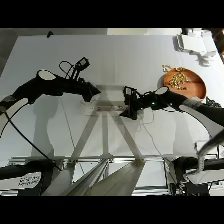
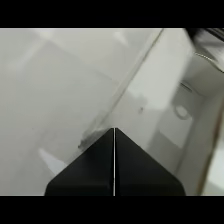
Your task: Fold the box and place the chain.
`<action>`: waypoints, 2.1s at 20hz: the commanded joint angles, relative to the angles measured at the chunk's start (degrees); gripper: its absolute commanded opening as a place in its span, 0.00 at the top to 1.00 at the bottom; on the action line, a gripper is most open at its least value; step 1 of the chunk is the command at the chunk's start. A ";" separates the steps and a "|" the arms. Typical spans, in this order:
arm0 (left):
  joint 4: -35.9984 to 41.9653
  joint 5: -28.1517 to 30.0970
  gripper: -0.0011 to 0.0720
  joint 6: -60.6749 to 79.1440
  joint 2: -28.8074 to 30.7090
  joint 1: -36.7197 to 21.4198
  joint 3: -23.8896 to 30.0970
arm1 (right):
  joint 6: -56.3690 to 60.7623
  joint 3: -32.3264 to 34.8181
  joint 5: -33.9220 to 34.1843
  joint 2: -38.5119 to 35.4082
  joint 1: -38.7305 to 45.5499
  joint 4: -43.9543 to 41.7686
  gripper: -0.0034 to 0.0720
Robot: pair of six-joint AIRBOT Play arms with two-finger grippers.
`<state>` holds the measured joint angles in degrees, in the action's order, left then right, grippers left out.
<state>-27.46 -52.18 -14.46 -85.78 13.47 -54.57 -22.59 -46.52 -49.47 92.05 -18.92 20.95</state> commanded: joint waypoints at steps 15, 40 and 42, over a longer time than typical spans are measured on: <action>-14.08 -8.87 0.96 2.10 4.63 -4.17 0.00 | 0.02 -0.04 -0.02 -0.02 -0.07 0.00 0.24; -17.38 -13.27 0.42 29.73 -3.06 -0.42 0.17 | 0.00 -0.04 -0.02 -0.02 -0.07 -0.02 0.24; -17.05 -13.22 0.42 29.92 -3.06 -0.39 0.17 | 0.00 -0.04 -0.02 -0.02 -0.07 -0.02 0.24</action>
<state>-44.82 -64.79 14.63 -88.79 13.04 -54.41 -22.59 -46.52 -49.47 92.05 -18.94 20.95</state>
